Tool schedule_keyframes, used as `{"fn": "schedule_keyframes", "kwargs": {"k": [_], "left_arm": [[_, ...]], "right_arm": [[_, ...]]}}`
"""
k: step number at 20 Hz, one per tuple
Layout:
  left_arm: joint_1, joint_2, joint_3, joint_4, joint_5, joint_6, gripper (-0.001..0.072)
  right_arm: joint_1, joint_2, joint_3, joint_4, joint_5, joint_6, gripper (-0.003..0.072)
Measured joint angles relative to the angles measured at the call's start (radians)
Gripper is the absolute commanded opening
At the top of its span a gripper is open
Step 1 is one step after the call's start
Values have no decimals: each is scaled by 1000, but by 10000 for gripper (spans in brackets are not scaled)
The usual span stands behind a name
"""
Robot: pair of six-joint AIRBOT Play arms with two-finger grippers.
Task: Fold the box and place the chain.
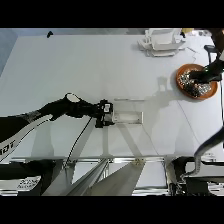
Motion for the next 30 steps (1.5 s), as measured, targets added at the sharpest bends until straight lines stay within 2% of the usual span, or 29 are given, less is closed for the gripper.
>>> {"fn": "schedule_keyframes", "kwargs": {"k": [9,17,22,30], "left_arm": [[0,0,0,0,0,0,86],[0,0,0,0,0,0,86],[0,0,0,0,0,0,86],[0,0,0,0,0,0,86]], "right_arm": [[0,307,0,330,125,-110,8],[23,534,0,519,248,-150,8],[155,634,0,564,288,-159,8],[434,667,-5,566,296,-157,8]]}}
